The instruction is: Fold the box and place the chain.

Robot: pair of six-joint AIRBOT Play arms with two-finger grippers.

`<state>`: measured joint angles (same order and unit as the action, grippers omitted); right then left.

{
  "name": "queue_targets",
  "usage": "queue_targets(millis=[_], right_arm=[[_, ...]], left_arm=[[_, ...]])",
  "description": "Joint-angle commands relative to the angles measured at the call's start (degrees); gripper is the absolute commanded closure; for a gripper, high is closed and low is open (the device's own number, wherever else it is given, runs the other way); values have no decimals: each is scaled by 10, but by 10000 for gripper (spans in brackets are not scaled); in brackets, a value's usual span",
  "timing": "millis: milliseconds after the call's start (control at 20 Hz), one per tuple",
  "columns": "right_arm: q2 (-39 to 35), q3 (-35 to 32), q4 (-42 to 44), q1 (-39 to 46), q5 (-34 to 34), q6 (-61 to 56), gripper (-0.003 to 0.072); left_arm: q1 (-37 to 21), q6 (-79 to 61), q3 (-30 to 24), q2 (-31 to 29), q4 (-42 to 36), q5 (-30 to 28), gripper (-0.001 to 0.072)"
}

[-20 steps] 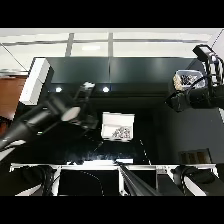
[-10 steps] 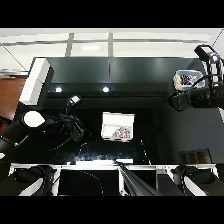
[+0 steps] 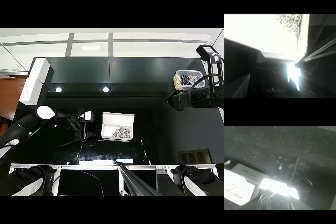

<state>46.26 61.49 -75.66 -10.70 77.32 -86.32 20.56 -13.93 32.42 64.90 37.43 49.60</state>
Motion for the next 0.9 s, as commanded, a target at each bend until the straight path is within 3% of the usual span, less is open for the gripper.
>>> queue_targets(millis=[0, 100, 200, 850], right_arm=[[0, 0, -1, 0, -1, -5, 283], [0, 0, -1, 0, 0, -5, 283], [0, 0, -1, 0, 0, -5, 282], [0, 0, -24, 0, 0, -8, 283]], left_arm=[[13, -71, 26, 49, -32, 17, -2], [25, -70, 32, 54, 0, 17, -2], [30, -54, 32, 54, -23, 36, -2], [65, -6, 31, 64, -26, 17, -2]])
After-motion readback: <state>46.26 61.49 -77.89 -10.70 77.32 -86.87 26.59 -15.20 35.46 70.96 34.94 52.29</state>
